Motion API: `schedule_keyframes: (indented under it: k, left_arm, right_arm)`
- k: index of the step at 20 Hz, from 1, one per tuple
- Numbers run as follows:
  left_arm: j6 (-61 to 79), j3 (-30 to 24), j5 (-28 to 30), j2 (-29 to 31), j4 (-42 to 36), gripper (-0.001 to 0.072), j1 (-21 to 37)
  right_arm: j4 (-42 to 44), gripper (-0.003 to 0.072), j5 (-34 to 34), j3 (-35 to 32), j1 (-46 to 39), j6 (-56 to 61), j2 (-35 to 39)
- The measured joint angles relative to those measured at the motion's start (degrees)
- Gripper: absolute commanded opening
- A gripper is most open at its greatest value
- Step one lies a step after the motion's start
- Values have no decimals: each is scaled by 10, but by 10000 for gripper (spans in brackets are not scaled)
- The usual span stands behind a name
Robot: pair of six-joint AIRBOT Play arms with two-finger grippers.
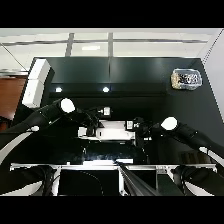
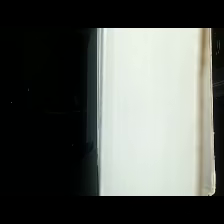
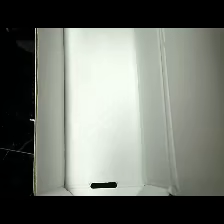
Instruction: Fold the box and place the chain.
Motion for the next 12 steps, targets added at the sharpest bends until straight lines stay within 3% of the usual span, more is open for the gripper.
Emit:
schedule_keyframes:
  k: [12]
  left_arm:
    - [0,0,1,0,0,29,0]
  right_arm:
    - [2,709,-12,-1,0,-11,-21]
